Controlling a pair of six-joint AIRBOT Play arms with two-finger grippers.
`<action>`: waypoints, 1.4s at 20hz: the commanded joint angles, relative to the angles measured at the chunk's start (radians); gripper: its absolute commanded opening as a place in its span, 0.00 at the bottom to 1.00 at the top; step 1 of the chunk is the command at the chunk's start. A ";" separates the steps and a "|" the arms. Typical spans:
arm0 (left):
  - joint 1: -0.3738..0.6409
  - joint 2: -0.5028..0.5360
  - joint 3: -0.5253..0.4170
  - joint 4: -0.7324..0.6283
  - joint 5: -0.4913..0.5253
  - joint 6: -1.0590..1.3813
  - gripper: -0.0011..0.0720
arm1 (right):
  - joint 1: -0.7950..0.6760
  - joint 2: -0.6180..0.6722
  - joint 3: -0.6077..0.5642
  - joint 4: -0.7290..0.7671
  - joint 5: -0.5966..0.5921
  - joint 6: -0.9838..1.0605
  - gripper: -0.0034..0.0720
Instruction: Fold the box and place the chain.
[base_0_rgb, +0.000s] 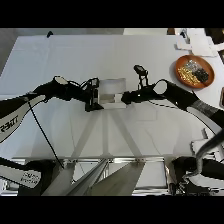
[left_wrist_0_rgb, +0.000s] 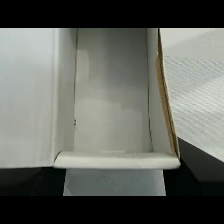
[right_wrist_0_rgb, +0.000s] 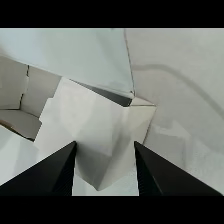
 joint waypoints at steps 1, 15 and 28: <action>-0.001 -0.001 0.000 0.001 0.000 0.002 0.30 | 0.025 0.000 0.007 -0.079 -0.008 0.093 0.57; -0.001 -0.001 0.000 0.001 0.000 0.002 0.30 | 0.026 0.074 0.019 -0.133 0.042 0.109 0.57; -0.001 -0.001 0.000 0.001 0.000 0.002 0.30 | 0.019 0.111 0.019 -0.186 0.145 0.097 0.46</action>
